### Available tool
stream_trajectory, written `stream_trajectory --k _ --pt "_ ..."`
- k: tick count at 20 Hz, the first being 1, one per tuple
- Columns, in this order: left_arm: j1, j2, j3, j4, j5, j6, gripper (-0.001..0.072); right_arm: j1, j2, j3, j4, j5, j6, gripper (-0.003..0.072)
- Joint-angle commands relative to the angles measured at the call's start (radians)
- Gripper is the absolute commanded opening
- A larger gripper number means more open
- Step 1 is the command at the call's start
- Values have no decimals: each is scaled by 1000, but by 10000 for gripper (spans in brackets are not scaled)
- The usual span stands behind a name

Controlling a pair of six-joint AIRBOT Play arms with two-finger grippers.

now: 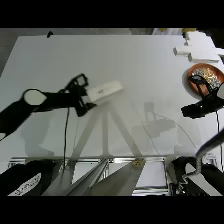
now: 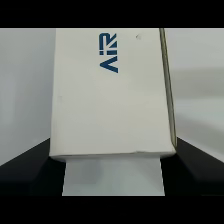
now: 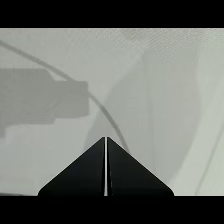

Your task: Fold the box and place the chain.

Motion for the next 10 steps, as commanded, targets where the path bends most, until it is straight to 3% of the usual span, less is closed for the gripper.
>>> stream_trajectory --k 1,5,10 --pt "226 130 1 369 -14 -463 30 -1 1 0 1 0 0 11" --pt "482 107 -6 406 -51 -650 33 -1 1 0 1 0 0 11" --pt "616 8 -8 414 -102 -694 36 -1 1 0 1 0 0 11"
